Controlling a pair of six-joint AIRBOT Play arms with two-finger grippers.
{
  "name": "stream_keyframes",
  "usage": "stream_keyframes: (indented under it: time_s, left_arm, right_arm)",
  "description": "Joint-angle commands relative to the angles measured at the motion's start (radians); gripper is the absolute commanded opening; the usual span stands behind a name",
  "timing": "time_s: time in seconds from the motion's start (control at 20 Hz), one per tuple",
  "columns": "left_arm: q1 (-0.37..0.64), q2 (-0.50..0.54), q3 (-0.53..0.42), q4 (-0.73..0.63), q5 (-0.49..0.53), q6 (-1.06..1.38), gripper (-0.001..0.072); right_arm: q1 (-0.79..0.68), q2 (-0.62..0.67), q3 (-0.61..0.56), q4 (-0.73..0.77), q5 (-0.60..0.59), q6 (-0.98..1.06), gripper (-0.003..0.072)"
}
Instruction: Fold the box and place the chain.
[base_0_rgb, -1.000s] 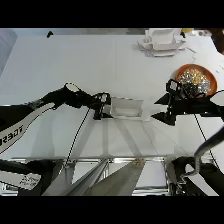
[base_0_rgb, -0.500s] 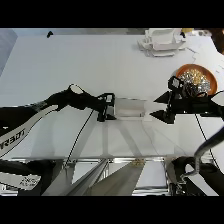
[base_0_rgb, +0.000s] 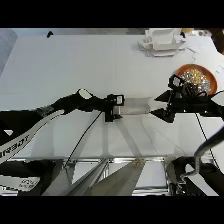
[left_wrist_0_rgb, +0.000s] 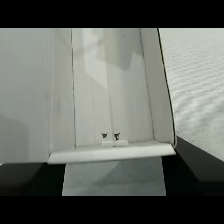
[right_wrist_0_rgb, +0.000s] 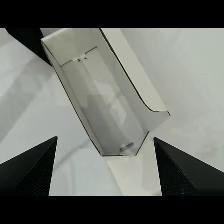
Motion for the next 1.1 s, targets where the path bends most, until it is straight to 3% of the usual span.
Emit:
stream_keyframes:
  time_s: [0.0, 0.15, 0.2, 0.4, 0.8, 0.9, 1.05]
  left_arm:
    - [-0.005, 0.0, -0.001, 0.006, 0.021, -0.004, 0.0083]
    - [-0.005, 0.0, -0.001, 0.006, 0.021, -0.003, 0.0083]
    - [-0.005, 0.0, -0.001, 0.006, 0.021, -0.003, 0.0083]
    - [-0.005, 0.0, 0.0, 0.006, 0.021, -0.004, 0.0083]
    - [-0.005, 0.0, -0.001, 0.006, 0.021, -0.003, 0.0083]
    - [-0.005, 0.0, -0.001, 0.006, 0.02, -0.004, 0.0083]
    - [-0.005, 0.0, 0.0, 0.006, 0.021, -0.004, 0.0083]
  right_arm:
    - [-0.001, 0.001, 0.001, 0.001, -0.001, 0.0, 0.0596]
    - [0.0, 0.001, 0.001, 0.01, 0.009, 0.0, 0.0148]
    - [0.0, 0.001, 0.001, 0.031, 0.01, 0.0, 0.0039]
    - [0.02, -0.024, 0.0, 0.159, -0.059, 0.049, 0.0018]
    - [0.114, -0.278, 0.067, 0.281, -0.323, 0.119, 0.0015]
    - [0.114, -0.318, 0.098, 0.268, -0.375, 0.171, 0.0015]
    - [0.114, -0.376, 0.103, 0.158, -0.351, 0.256, 0.0016]
